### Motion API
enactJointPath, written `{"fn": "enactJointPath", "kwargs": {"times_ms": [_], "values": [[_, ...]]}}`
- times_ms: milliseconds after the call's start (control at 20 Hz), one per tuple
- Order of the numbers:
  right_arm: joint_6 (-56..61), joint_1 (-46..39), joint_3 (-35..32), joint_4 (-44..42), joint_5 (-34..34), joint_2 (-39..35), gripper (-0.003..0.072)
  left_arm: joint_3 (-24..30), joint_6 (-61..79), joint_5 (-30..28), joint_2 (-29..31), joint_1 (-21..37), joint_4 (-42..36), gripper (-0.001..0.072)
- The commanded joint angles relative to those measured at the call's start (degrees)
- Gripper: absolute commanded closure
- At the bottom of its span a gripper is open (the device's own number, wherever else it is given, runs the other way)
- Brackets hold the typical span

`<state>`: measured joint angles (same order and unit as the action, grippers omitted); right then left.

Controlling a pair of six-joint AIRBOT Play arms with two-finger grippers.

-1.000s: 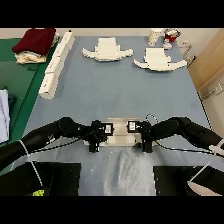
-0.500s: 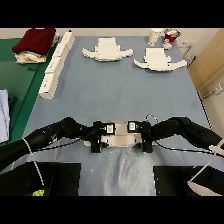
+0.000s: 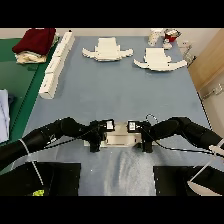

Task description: Fold the box.

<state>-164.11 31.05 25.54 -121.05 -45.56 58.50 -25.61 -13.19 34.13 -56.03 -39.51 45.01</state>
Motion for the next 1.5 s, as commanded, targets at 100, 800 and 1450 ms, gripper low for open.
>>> {"fn": "enactJointPath", "kwargs": {"times_ms": [100,800,1450], "values": [[-0.1,0.0,0.0,0.0,0.0,0.0,0.0178,-1.6,-35.0,8.7,9.7,3.3,18.5,0.0696],[-0.1,0.0,0.0,0.0,0.0,0.0,0.0178,6.2,-71.8,24.5,16.3,27.5,8.3,0.0695],[-0.1,0.0,0.0,0.0,0.0,0.0,0.0178,8.2,-71.2,4.2,13.2,5.2,-6.7,0.0696]]}}
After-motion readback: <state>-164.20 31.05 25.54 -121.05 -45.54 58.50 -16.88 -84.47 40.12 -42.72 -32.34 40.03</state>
